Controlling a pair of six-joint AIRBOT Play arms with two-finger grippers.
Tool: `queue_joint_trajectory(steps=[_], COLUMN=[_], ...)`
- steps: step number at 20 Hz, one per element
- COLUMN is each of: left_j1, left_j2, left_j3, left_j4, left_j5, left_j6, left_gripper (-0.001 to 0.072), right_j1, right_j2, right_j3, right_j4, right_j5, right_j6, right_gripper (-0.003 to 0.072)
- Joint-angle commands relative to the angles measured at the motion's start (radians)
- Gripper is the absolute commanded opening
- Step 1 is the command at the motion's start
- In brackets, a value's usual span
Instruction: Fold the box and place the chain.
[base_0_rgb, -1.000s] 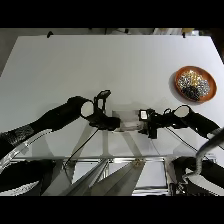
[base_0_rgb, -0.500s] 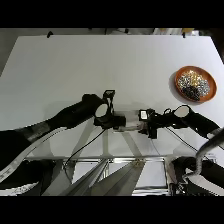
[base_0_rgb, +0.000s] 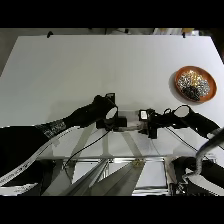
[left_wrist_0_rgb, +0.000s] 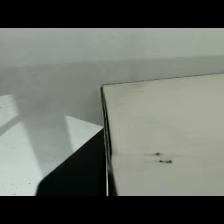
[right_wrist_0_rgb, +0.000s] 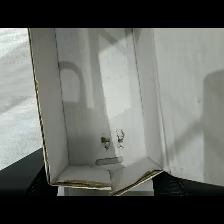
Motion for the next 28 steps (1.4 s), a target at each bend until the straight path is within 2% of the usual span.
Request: queue_joint_trajectory(steps=[1, 4, 5, 7, 10, 12, 18, 19, 20, 22, 24, 26, 28], left_j1=[-0.003, -0.002, -0.001, 0.006, 0.035, 0.063, 0.153, 0.171, 0.19, 0.248, 0.327, 0.402, 0.438], left_j2=[-0.006, -0.006, -0.004, 0.008, 0.063, 0.127, 0.345, 0.386, 0.425, 0.501, 0.543, 0.537, 0.507], left_j3=[0.003, 0.003, 0.003, 0.003, 0.003, 0.003, -0.006, -0.032, -0.068, -0.184, -0.314, -0.427, -0.5], left_j4=[0.007, 0.007, 0.006, 0.006, 0.001, -0.008, -0.001, -0.001, -0.001, -0.022, -0.119, -0.256, -0.375], left_j5=[0.008, 0.008, 0.008, 0.005, 0.005, -0.026, -0.34, -0.354, -0.335, -0.228, -0.079, 0.074, 0.192], left_j6=[-0.008, -0.007, -0.001, 0.013, 0.081, 0.212, 0.567, 0.64, 0.72, 1.012, 1.38, 1.766, 2.107], left_gripper=[0.0001, 0.0003, 0.0051, 0.0282, 0.0288, 0.0288, 0.0288, 0.0288, 0.0288, 0.0308, 0.0538, 0.0566, 0.0576], right_j1=[0.0, 0.0, 0.0, 0.0, 0.0, 0.0, 0.0, 0.0, 0.0, 0.0, 0.0, 0.0, 0.0], right_j2=[0.0, 0.0, 0.0, 0.0, 0.0, 0.0, 0.0, 0.0, 0.0, 0.0, 0.0, 0.0, 0.0], right_j3=[0.0, 0.0, 0.0, 0.0, 0.0, 0.0, 0.0, 0.0, 0.0, 0.0, 0.0, 0.0, 0.0], right_j4=[0.0, 0.0, 0.0, 0.0, 0.0, 0.0, 0.0, 0.0, 0.0, 0.0, 0.0, 0.0, 0.0], right_j5=[-0.003, -0.003, -0.003, -0.003, -0.003, -0.003, -0.003, -0.003, -0.003, -0.003, -0.003, -0.003, -0.003], right_j6=[-0.002, -0.002, -0.002, -0.002, -0.002, -0.002, -0.002, -0.002, -0.002, -0.002, -0.002, -0.002, -0.002], right_gripper=[0.0419, 0.0419, 0.0419, 0.0419, 0.0419, 0.0419, 0.0419, 0.0419, 0.0419, 0.0419, 0.0419, 0.0419, 0.0419])
